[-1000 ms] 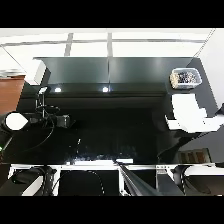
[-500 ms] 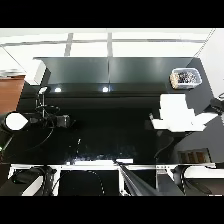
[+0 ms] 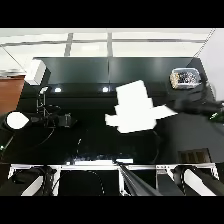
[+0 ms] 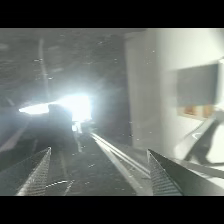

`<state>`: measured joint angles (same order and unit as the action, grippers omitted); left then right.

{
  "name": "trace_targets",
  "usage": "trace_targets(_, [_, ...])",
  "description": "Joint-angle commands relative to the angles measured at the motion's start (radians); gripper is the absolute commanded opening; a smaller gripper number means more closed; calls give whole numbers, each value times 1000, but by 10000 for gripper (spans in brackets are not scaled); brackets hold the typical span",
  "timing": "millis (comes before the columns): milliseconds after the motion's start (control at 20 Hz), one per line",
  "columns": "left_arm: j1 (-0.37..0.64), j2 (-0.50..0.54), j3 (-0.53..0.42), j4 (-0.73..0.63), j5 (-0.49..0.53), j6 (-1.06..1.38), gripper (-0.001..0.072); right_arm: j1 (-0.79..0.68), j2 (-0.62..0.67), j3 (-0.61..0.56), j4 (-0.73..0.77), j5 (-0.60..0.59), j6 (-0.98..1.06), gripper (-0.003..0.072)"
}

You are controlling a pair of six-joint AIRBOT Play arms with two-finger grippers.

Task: Fold the box and place the chain.

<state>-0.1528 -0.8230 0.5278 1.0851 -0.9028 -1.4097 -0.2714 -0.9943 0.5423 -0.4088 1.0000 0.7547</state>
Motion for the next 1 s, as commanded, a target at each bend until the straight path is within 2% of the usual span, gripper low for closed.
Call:
trace_targets(0, [1,-63,9,-225,38,173,707,297,136,-267,369,-395,-124,20])
trace_targets(50, [3,-104,23,-317,37,249,707,396,136,-296,413,-466,-144,20])
trace_targets(200, [39,-287,89,-615,-6,484,707,630,136,-307,420,-619,-146,20])
trace_targets(300, [54,-414,143,-683,-48,550,707,715,136,-307,420,-681,-145,20])
trace_targets(400, [55,-528,199,-679,-131,586,707,742,136,-307,420,-694,-145,20])
trace_targets(500, [55,-629,245,-679,-260,639,707,741,136,-307,420,-690,-145,20])
trace_targets(700, [54,-766,318,-669,-521,765,686,741,136,-307,420,-690,-145,20])
trace_targets(750, [52,-790,340,-640,-556,774,681,741,136,-307,420,-690,-145,20])
trace_targets(900, [8,-825,418,-500,-565,772,602,741,136,-307,420,-689,-145,20])
trace_targets(950, [-14,-836,447,-465,-573,775,523,741,136,-307,420,-690,-145,20])
